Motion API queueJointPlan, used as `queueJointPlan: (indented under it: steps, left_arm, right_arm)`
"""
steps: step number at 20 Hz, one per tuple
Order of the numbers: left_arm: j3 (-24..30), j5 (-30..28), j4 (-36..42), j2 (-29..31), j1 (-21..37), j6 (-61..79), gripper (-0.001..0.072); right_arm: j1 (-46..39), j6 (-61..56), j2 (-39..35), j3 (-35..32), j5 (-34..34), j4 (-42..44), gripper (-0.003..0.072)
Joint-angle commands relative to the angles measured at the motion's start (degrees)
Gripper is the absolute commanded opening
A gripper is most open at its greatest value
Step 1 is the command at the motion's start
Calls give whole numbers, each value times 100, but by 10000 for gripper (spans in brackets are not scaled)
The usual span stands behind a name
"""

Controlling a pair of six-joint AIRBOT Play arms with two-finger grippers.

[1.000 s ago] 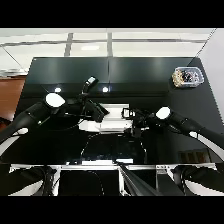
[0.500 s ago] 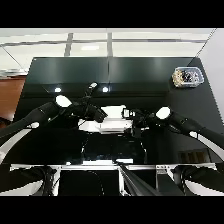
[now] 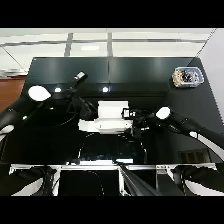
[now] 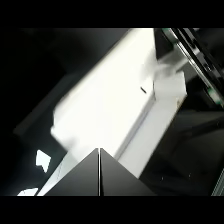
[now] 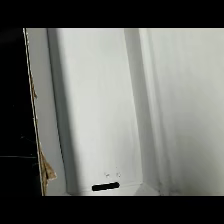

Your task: Fold the box and place the chain.

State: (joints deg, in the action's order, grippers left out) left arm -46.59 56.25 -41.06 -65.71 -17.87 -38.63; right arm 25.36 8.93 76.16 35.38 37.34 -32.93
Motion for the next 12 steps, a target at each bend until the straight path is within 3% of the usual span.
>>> queueJointPlan:
  steps: [1, 2, 3, 4, 5, 10, 12]
  left_arm:
    - [621, 319, -219, 817, 197, 1622, 25]
    - [824, 273, -221, 848, 153, 2240, 32]
    - [999, 153, -245, 813, 116, 2907, 226]
    - [1110, 48, -271, 754, 68, 3381, 632]
    - [1145, -76, -385, 662, 24, 3683, 714]
    - [1045, -970, -1272, 127, -367, 4017, 714]
    - [896, -1272, -1241, -57, -570, 4013, 708]
  right_arm:
    - [4, -11, -2, 4, -7, 7, 241]
    - [4, -9, -2, 4, -7, 4, 241]
    - [4, -11, -2, 4, -7, 7, 241]
    - [4, -11, -2, 4, -7, 7, 241]
    - [4, -9, -2, 4, -7, 4, 242]
    - [4, -11, -2, 4, -7, 4, 241]
    - [4, -9, -2, 4, -7, 4, 241]
